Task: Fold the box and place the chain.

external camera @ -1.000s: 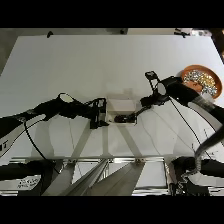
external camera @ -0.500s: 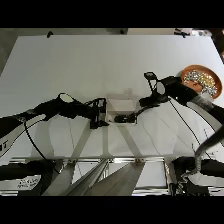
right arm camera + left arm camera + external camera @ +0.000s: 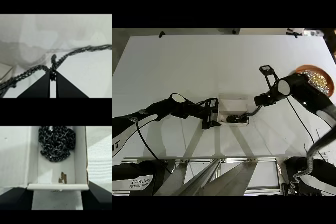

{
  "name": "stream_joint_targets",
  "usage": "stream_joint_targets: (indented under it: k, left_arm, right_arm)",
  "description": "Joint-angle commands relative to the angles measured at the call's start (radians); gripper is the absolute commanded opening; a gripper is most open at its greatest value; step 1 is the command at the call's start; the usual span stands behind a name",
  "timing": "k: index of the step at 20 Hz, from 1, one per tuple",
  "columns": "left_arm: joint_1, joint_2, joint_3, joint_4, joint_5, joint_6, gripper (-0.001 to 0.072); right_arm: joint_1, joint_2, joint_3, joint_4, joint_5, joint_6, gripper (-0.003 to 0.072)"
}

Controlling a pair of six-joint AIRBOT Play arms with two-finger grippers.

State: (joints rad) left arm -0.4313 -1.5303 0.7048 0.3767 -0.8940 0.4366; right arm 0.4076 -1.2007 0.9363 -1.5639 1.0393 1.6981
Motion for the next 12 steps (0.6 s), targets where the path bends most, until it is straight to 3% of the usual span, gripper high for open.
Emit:
stream_joint_targets:
  k: [1, 6, 12]
  left_arm:
    - [0.000, 0.000, 0.000, 0.000, 0.000, 0.000, 0.0274]
    - [0.000, 0.000, 0.000, 0.000, 0.000, 0.000, 0.0274]
    - [0.000, 0.000, 0.000, 0.000, 0.000, 0.000, 0.0274]
  right_arm:
    - [0.062, 0.148, 0.001, 0.000, -0.006, -0.006, 0.0011]
    - [0.191, 0.300, 0.001, 0.001, -0.054, 0.034, 0.0012]
    - [0.317, 0.335, 0.001, 0.054, -0.143, 0.059, 0.0012]
